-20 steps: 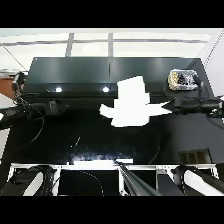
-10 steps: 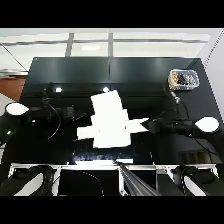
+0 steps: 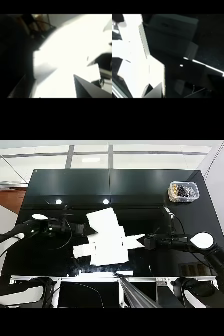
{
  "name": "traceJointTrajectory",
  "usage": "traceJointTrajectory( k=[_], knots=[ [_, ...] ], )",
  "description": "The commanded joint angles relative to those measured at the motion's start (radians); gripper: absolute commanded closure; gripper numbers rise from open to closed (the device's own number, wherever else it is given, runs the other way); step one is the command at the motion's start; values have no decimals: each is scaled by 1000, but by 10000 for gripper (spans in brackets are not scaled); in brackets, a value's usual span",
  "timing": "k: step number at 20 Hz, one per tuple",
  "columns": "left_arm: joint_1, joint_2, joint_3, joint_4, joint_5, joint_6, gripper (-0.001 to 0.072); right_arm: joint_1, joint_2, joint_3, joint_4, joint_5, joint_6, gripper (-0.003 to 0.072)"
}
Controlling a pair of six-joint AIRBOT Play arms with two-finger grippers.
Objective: Fold the box and place the chain.
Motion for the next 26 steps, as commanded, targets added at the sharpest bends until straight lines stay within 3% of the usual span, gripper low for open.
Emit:
traceJointTrajectory(
  k=[1,5,7,8,10,13,16,17,20,22,24,25,26],
  knots=[
    [-6,-88,35,-12,-180,210,26,4,1,0,3,-1,6,640],
    [0,-156,70,-4,-297,309,29,4,1,0,2,-2,7,640],
    [-8,-168,91,15,-263,314,55,4,1,0,2,-2,6,640],
    [-15,-168,106,41,-230,314,102,4,1,0,1,-2,6,640],
    [-31,-168,135,63,-223,315,104,4,1,0,-2,-2,7,640],
    [-66,-169,175,143,-290,315,281,4,1,0,-2,-2,7,641],
    [-101,-170,187,241,-285,314,319,4,1,0,-2,-1,7,640],
    [-102,-170,187,244,-291,314,379,4,1,0,-2,-1,7,640],
    [-90,-170,189,246,-293,314,381,4,1,0,-2,2,7,640],
    [-84,-170,189,246,-292,313,493,4,1,0,-2,6,5,640],
    [-82,-170,189,217,-305,310,676,4,1,0,-3,29,-14,640],
    [-82,-170,189,193,-322,311,676,3,1,0,-10,45,-10,613],
    [-82,-170,191,185,-330,310,678,-2,1,0,-24,73,-1,147]
  ],
)
